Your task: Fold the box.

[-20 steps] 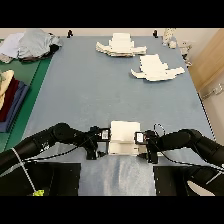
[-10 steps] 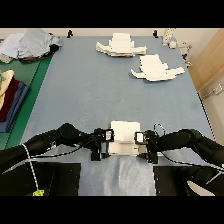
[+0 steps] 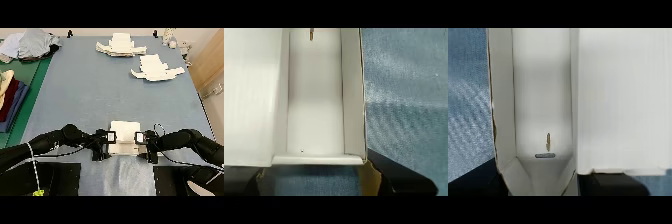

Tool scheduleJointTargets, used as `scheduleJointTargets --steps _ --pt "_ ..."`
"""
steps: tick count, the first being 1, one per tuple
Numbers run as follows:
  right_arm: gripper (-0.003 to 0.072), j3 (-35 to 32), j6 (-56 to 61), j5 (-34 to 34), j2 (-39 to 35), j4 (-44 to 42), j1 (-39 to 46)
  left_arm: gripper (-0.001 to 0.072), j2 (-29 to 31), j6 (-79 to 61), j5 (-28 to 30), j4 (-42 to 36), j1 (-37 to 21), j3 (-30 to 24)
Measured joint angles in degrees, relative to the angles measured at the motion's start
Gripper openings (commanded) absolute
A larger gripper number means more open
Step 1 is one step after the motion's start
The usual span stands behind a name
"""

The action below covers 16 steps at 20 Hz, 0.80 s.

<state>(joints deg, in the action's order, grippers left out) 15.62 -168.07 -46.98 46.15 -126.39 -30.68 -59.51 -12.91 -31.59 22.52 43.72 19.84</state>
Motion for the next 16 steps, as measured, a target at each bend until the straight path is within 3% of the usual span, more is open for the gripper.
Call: scheduleJointTargets --steps 1,16 --pt "0.0521 0.0 0.0 0.0 0.0 0.0 0.0 0.0470 -0.1 0.0 0.1 0.1 0.1 0.0" --pt "0.0522 0.0 0.0 0.0 0.0 0.0 0.0 0.0473 -0.5 0.9 0.2 1.9 1.2 0.4"
